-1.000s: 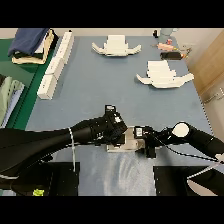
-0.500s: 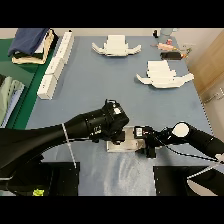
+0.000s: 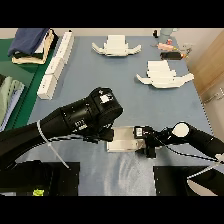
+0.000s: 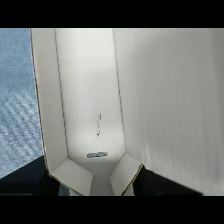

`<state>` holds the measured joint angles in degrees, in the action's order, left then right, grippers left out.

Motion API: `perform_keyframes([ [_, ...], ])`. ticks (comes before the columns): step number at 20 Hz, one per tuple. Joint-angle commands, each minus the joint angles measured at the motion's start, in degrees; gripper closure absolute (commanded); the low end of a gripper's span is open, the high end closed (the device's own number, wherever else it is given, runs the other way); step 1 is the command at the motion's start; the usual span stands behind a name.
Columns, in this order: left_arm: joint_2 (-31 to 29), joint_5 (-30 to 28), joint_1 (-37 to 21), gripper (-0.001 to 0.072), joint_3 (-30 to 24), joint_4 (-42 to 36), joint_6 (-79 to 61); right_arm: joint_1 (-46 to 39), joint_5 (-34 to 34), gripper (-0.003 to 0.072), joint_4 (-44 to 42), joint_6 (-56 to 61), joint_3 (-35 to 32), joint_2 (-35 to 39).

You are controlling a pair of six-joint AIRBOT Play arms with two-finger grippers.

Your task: Fold the box.

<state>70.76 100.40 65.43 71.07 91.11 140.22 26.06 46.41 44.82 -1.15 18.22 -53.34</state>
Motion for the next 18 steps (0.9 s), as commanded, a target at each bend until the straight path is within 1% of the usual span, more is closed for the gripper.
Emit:
perform_keyframes([
  [1,-0.39,-2.91,-0.07,0.0694,-0.11,0.22,-8.15,0.00,0.02,0.0142,-0.02,0.00,0.04,-0.02],
  [3,-0.39,-5.70,0.22,0.0694,-0.24,0.24,-15.37,0.00,0.02,0.0142,-0.02,0.00,0.02,-0.02],
  [4,-0.85,-7.41,-0.07,0.0694,-0.59,-1.01,-20.22,0.00,0.02,0.0142,-0.02,0.00,0.04,-0.02],
  [5,-2.01,-9.77,-1.01,0.0695,-2.12,-1.75,-24.00,0.00,0.02,0.0142,-0.02,0.00,0.04,-0.02],
  [6,-4.13,-12.94,-1.66,0.0696,-4.74,-1.99,-29.14,0.00,0.02,0.0142,-0.02,0.00,0.04,-0.02],
  [8,-11.02,-21.62,-3.91,0.0696,-13.31,-2.73,-40.65,0.00,0.02,0.0142,-0.02,0.00,0.04,-0.02],
  [9,-14.88,-25.77,-5.57,0.0696,-18.01,-4.39,-48.43,0.00,0.02,0.0142,-0.02,0.00,0.04,-0.02],
  [11,-22.71,-34.49,-10.16,0.0693,-27.91,-9.31,-69.24,0.00,0.02,0.0142,-0.02,0.00,0.04,-0.02],
  [12,-25.68,-38.45,-12.79,0.0630,-32.46,-12.50,-78.99,0.00,0.02,0.0142,-0.02,0.00,0.04,-0.02],
  [13,-27.58,-41.72,-15.15,0.0220,-36.02,-15.45,-85.99,0.00,0.02,0.0142,-0.02,0.00,0.04,-0.02],
  [14,-28.70,-45.57,-17.75,0.0011,-39.54,-18.80,-90.84,0.00,0.02,0.0141,-0.02,0.00,0.04,-0.02],
  [16,-28.59,-49.57,-22.47,0.0011,-44.39,-24.87,-99.36,0.00,0.02,0.0141,-0.02,0.00,0.04,-0.02],
  [18,-27.41,-52.33,-25.07,0.0011,-47.52,-31.26,-110.12,0.00,0.02,0.0142,-0.02,0.00,0.04,-0.02],
])
